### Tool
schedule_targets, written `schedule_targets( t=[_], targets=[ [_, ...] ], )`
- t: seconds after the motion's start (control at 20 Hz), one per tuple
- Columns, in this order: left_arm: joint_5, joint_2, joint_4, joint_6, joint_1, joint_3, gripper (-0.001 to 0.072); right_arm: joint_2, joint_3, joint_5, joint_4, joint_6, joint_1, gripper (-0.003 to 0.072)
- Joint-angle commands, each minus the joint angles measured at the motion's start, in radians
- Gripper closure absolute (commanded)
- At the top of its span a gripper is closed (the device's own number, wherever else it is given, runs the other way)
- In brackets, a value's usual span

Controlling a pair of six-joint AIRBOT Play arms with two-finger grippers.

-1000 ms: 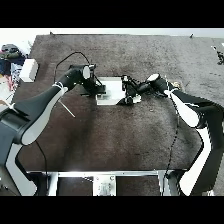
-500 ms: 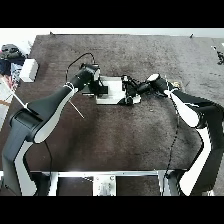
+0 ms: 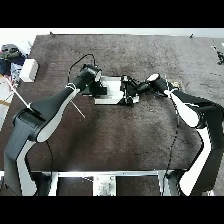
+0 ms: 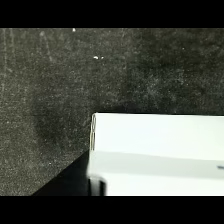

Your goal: Fold the box and place the chain.

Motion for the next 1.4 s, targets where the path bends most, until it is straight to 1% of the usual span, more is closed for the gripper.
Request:
schedule_targets(
  t=[0.0,0.15,0.2,0.25,0.35,0.4,0.45,0.6,0.7,0.75,0.8,1.0,1.2,1.35],
  targets=[
    [-0.001,-0.001,-0.018,0.01,-0.001,0.004,0.0698,-0.001,0.0,0.0,0.0,0.0,0.0,0.008],
    [0.009,-0.001,-0.037,0.033,-0.001,0.004,0.0695,-0.001,0.0,0.0,0.0,0.0,0.0,0.008],
    [0.009,-0.001,-0.042,0.056,-0.001,0.004,0.0622,-0.001,0.0,0.0,0.0,0.0,0.0,0.008],
    [0.009,-0.001,-0.048,0.079,-0.001,0.004,0.0573,-0.001,0.0,0.0,0.0,0.0,0.0,0.0081],
    [0.008,0.0,-0.056,0.104,0.0,0.004,0.0545,-0.001,0.0,0.0,0.0,0.0,0.0,0.0081],
    [0.005,0.0,-0.059,0.124,0.0,0.004,0.0422,-0.001,0.0,0.0,0.0,0.0,0.0,0.008],
    [0.005,0.002,-0.066,0.158,0.0,0.004,0.0329,-0.001,0.0,0.0,0.0,0.0,0.0,0.008],
    [-0.003,0.006,-0.069,0.188,0.002,0.005,0.0328,-0.001,0.0,0.0,0.0,0.0,0.0,0.008],
    [-0.027,0.006,-0.078,0.242,0.005,0.014,0.0326,-0.001,0.0,0.0,0.0,0.0,0.0,0.008],
    [-0.051,0.006,-0.078,0.271,0.005,0.034,0.0148,-0.001,0.0,0.0,0.0,0.0,0.0,0.008],
    [-0.084,0.006,-0.077,0.302,0.005,0.064,-0.0002,-0.001,0.0,0.0,0.0,0.0,0.0,0.008],
    [-0.236,0.008,-0.069,0.394,0.005,0.208,0.0004,-0.001,0.0,0.0,0.0,0.0,0.0,0.0081],
    [-0.23,0.092,-0.053,0.501,0.005,0.212,0.0004,-0.001,0.0,0.0,0.0,0.0,0.0,0.008],
    [-0.185,0.168,-0.05,0.576,0.032,0.209,0.0005,-0.001,0.0,0.0,0.0,0.0,0.0,0.008]
  ],
)
